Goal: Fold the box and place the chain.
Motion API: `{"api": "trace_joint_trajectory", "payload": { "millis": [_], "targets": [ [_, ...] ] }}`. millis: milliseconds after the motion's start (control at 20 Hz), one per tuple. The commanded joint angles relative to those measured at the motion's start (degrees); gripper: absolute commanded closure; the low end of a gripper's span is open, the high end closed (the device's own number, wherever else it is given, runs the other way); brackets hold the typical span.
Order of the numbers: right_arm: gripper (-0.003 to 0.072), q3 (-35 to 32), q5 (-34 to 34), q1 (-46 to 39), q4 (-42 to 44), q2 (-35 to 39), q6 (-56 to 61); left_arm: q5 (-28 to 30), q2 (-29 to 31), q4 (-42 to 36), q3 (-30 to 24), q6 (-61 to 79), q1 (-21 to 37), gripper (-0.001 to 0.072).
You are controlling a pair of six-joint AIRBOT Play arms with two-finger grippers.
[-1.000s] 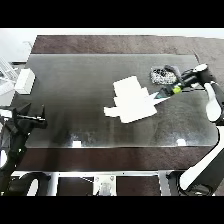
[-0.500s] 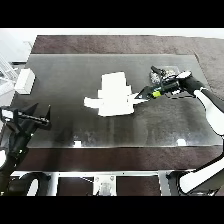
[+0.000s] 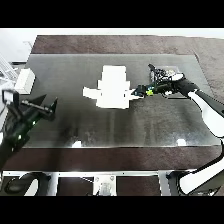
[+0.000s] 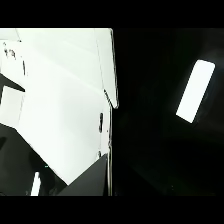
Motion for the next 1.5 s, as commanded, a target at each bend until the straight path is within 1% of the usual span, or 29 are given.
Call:
{"api": "trace_joint_trajectory", "payload": {
  "millis": [0,200,350,450,550,700,850,1050,1150,1250,1300,1450],
  "targets": [
    [0.0682,2.1,-0.4,0.6,-0.1,-1.6,-2.6,-7.5,-14.0,-0.4,9.3,0.0,0.0,0.0178],
    [0.0682,2.6,-0.3,1.7,-0.7,-2.1,-5.6,-17.3,-31.5,-0.1,20.8,0.0,0.0,0.0178],
    [0.0682,3.5,-0.3,1.6,-1.3,-2.2,-5.7,-22.0,-41.2,1.4,28.7,-0.7,0.0,0.0179],
    [0.0681,3.7,-0.2,1.7,-2.0,-2.2,-5.8,-24.4,-46.9,5.3,34.4,-2.8,0.0,0.0178],
    [0.0681,3.7,-0.2,1.7,-2.9,-2.2,-6.1,-26.2,-51.6,12.2,40.2,-7.6,0.0,0.0178],
    [0.0681,3.8,-0.2,1.8,-2.9,-2.2,-7.1,-28.2,-56.9,18.3,46.8,-11.6,0.0,0.0178],
    [0.068,3.8,-0.1,1.8,-2.9,-2.2,-7.6,-28.0,-60.4,19.3,51.5,-11.3,-0.1,0.0179],
    [0.068,3.8,-0.1,2.0,-2.9,-2.2,-8.9,-27.3,-66.3,24.7,57.1,-12.4,-3.4,0.0178],
    [0.068,3.8,0.0,2.2,-2.9,-2.2,-8.9,-24.7,-68.1,25.0,58.7,-13.1,-6.3,0.0178],
    [0.0679,3.8,0.1,2.4,-2.9,-2.2,-9.1,-20.2,-69.4,25.0,60.2,-14.9,-8.9,0.0179],
    [0.068,3.8,0.1,2.4,-2.9,-2.2,-9.2,-19.4,-70.2,25.0,61.1,-15.3,-9.7,0.0179],
    [0.0679,3.8,0.1,2.4,-2.9,-2.2,-9.9,-19.9,-73.1,25.0,64.6,-16.3,-10.2,0.0178]
  ]
}}
